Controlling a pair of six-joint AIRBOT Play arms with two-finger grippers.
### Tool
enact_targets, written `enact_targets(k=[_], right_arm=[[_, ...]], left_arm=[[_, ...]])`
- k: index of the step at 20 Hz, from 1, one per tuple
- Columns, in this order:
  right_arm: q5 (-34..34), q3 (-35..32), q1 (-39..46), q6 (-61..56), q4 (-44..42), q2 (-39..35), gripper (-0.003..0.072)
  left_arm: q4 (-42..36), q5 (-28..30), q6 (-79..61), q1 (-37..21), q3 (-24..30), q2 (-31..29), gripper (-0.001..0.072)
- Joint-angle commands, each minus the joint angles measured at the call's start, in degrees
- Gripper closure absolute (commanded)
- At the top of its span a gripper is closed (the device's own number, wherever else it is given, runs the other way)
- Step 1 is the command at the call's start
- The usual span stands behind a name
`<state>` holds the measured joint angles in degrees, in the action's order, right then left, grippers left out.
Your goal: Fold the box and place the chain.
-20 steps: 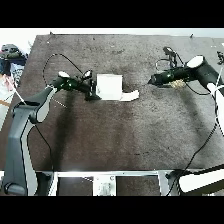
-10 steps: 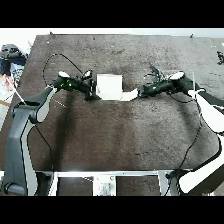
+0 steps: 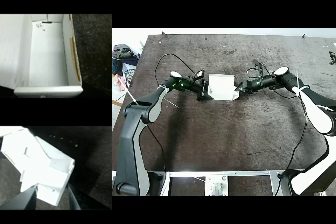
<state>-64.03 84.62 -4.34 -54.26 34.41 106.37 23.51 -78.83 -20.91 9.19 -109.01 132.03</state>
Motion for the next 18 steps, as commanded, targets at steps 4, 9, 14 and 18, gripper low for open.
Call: enact_targets(k=[4, 9, 14, 18], right_arm=[[-1.42, 1.60, -1.36, -3.91, 1.44, 0.04, 0.0265], [-1.16, 5.64, -3.91, -7.80, 3.26, 0.09, 0.0265], [-0.44, 8.15, -6.86, -15.10, 12.96, 0.13, 0.0264], [-1.60, 11.19, -8.33, -19.63, 17.90, 2.16, 0.0265]], left_arm=[[0.02, 0.00, 0.02, -0.07, 0.02, 0.00, 0.0255], [0.02, -0.02, 0.02, -0.07, 0.02, 0.00, 0.0255], [0.02, 0.00, 0.02, -0.07, 0.02, 0.00, 0.0255], [0.02, -0.02, 0.02, -0.07, 0.02, 0.00, 0.0255]])
